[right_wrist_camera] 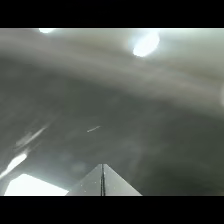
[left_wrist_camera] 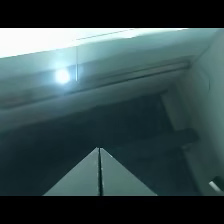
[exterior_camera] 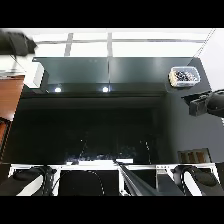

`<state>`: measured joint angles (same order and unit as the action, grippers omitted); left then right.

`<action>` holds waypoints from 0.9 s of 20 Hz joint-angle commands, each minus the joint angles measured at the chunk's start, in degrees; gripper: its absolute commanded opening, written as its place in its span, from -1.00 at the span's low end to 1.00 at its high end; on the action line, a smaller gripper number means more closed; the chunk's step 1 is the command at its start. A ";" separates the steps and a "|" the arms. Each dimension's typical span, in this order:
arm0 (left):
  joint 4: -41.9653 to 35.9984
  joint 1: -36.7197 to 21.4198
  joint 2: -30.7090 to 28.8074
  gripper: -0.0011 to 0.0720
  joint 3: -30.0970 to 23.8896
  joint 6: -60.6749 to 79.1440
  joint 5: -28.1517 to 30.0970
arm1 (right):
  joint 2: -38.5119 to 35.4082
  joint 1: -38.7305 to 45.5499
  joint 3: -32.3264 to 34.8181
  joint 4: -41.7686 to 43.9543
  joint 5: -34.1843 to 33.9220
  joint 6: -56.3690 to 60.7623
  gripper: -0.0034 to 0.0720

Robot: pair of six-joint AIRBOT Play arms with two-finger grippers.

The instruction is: Fold the box and place the chain.

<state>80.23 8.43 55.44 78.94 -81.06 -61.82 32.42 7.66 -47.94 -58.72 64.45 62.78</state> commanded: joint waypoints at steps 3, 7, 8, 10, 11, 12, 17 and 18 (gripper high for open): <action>3.30 6.84 -24.13 -0.89 -39.15 -2.05 20.96 | -4.74 -0.15 12.74 -12.85 -14.58 -3.04 -0.87; 3.26 6.80 -32.76 -0.88 -50.12 -2.34 23.78 | -4.76 -0.15 12.79 -13.49 -11.98 -3.04 -0.87; 3.28 6.80 -33.79 -0.88 -51.45 -2.34 23.78 | -4.76 -0.15 12.79 -13.49 -11.98 -3.04 -0.87; 3.26 6.80 -34.34 -0.89 -52.72 -2.36 23.74 | -4.76 -0.15 12.79 -13.49 -11.98 -3.04 -0.87; 3.28 6.80 -34.29 -0.88 -52.78 -2.34 23.74 | -4.76 -0.15 12.79 -13.49 -11.98 -3.04 -0.87; 3.26 6.80 -34.29 -0.89 -52.76 -2.36 23.87 | -4.76 -0.15 12.79 -13.49 -11.98 -3.04 -0.87; 3.28 6.80 -34.29 -0.88 -52.76 -2.34 23.91 | -4.76 -0.15 12.79 -13.46 -11.98 -3.02 -0.87; 3.26 6.80 -34.29 -0.89 -52.76 -2.36 23.91 | -4.76 -0.15 12.79 -13.49 -11.98 -3.04 -0.87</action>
<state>83.50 15.20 21.41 26.55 -83.37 -38.09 27.73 7.55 -35.20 -72.05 52.49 59.79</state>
